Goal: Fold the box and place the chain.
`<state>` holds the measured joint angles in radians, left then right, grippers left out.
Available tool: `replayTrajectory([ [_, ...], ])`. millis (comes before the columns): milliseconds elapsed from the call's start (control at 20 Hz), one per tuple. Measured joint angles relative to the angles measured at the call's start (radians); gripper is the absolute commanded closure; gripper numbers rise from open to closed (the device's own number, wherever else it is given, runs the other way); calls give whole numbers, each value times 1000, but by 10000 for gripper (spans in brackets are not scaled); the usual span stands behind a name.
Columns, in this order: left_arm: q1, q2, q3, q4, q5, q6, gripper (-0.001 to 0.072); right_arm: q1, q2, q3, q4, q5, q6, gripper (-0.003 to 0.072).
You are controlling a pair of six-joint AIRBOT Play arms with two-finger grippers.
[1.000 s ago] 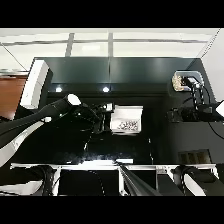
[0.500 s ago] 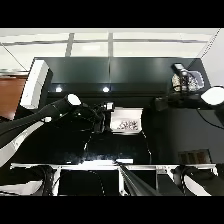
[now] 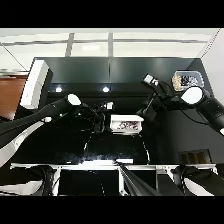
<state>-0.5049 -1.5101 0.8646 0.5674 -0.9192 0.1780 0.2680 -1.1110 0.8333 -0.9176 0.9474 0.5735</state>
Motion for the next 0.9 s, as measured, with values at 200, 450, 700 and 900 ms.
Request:
replayTrajectory([
  [200, 0, 0, 0, 0, 1, 0, 147, 32, 3, -38, -29, 39, -100, -7],
  [450, 0, 0, 0, 0, 0, 0, 147, 71, 4, -63, -15, 44, -184, -7],
  [700, 0, 0, 0, 0, 0, 0, 147, 81, 7, -68, 35, 97, -240, -7],
  [900, 0, 0, 0, 0, -1, 0, 147, 84, 8, -69, 47, 126, -255, -7],
])
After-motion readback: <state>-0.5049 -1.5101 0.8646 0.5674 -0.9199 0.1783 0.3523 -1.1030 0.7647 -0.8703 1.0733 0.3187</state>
